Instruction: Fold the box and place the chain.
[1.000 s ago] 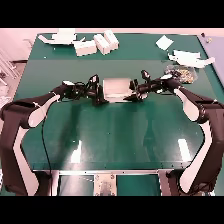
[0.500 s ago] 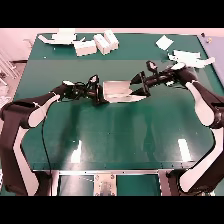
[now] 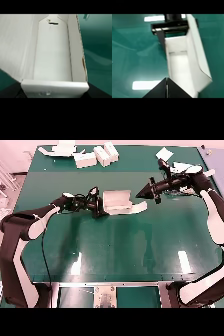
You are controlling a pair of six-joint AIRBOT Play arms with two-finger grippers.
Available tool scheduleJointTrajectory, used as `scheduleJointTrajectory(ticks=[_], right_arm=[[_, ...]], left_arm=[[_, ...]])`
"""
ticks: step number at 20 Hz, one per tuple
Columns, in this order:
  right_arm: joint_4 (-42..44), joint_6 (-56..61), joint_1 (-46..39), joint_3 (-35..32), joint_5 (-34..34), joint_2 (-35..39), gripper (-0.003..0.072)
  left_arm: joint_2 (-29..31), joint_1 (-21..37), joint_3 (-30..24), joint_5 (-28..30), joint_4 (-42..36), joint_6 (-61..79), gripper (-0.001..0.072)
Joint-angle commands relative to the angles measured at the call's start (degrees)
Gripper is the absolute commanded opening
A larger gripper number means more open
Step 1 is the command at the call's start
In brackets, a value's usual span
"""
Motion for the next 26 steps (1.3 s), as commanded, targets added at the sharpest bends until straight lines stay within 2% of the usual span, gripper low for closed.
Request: scheduleJointTrajectory(ticks=[1, 4, 9, 13, 15, 21, 26], right_arm=[[0.26, 2.23, 3.32, -0.44, 1.03, 0.37, 0.0008], [0.26, 2.21, 6.40, -0.72, -5.57, -0.57, 0.0008], [0.24, 1.31, 7.37, -0.68, -23.56, -2.89, 0.0008], [0.22, -0.66, 7.39, -0.61, -31.04, -3.04, 0.0008], [0.20, -1.49, 7.37, -0.61, -33.05, -3.58, 0.0008], [-0.48, -1.44, 7.34, -0.66, -32.83, -8.02, 0.0006], [-2.32, 1.90, 7.39, -0.72, -26.56, -9.55, 0.0006]], left_arm=[[0.00, -0.04, -0.02, -0.02, 0.02, 0.02, 0.0479], [0.00, -0.04, -0.02, 0.00, 0.04, 0.02, 0.0479], [0.00, -0.04, -0.02, -0.02, 0.04, 0.02, 0.0479], [0.00, -0.04, -0.02, -0.02, 0.04, 0.02, 0.0479], [0.00, -0.04, -0.02, -0.02, 0.04, 0.02, 0.0479], [0.00, -0.04, -0.02, -0.04, 0.04, 0.02, 0.0479], [0.00, -0.04, -0.02, -0.07, 0.04, 0.00, 0.0479]])
